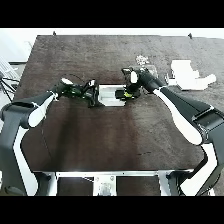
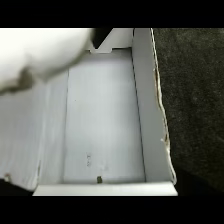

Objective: Fold the box and place the chain.

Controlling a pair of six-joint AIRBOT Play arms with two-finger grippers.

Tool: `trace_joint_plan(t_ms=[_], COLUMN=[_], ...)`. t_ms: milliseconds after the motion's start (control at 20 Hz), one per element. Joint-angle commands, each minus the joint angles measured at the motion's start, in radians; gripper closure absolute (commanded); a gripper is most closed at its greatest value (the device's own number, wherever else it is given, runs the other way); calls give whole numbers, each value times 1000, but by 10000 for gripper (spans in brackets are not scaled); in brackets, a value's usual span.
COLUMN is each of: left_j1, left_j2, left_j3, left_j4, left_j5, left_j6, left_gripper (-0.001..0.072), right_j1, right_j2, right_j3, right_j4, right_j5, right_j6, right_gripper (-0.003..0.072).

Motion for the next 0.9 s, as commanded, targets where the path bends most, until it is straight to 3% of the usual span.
trace_joint_plan(t_ms=[0,100,250,300,350,400,850], left_j1=[1,1,1,1,1,1,1], left_j2=[0,0,0,0,0,0,0], left_j3=[1,1,1,1,1,1,1], left_j4=[0,0,0,0,0,0,0], left_j5=[0,0,0,0,0,0,0], left_j6=[0,0,0,0,0,0,0], left_gripper=[178,178,178,178,178,178,178], right_j1=[16,17,17,17,17,16,15], right_j2=[-8,-8,-8,-6,-1,6,214], right_j3=[11,11,11,11,11,13,14], right_j4=[-1,-3,-3,-2,0,0,-1], right_j5=[3,6,11,11,11,13,92], right_j6=[31,43,43,43,43,42,-27], right_gripper=[526,644,642,526,317,180,180])
